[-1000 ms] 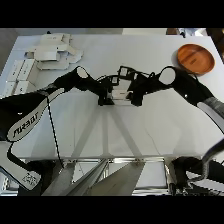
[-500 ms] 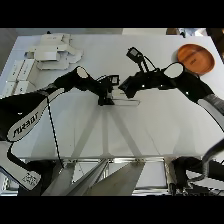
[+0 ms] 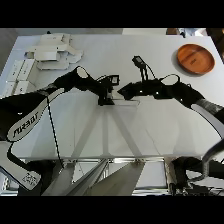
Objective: Fold the box and place the chain.
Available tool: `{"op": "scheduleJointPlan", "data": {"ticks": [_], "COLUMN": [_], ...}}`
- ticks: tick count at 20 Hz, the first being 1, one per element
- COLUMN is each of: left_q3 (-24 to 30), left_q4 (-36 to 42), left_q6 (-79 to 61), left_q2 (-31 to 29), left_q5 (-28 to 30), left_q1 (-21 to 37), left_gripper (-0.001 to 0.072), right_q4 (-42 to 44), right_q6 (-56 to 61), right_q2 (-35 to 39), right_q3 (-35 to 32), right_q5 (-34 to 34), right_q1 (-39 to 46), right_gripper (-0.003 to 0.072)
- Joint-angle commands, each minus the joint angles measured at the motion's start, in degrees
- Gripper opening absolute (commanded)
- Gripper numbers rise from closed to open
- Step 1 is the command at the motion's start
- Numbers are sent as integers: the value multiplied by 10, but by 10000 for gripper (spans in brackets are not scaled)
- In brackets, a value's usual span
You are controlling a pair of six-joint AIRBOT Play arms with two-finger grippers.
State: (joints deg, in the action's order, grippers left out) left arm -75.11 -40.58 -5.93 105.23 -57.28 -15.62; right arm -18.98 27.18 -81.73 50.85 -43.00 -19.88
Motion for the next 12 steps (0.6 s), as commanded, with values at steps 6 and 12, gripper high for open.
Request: {"op": "scheduleJointPlan", "data": {"ticks": [6,12], "left_q3": [0,0], "left_q4": [0,0], "left_q6": [0,0], "left_q2": [0,0], "left_q5": [0,0], "left_q1": [0,0], "left_gripper": [584,584], "right_q4": [41,25], "right_q6": [-22,-22], "right_q2": [-42,-47], "right_q3": [-23,-23], "right_q5": [11,11], "right_q1": [-3,-8], "right_gripper": [13,14]}}
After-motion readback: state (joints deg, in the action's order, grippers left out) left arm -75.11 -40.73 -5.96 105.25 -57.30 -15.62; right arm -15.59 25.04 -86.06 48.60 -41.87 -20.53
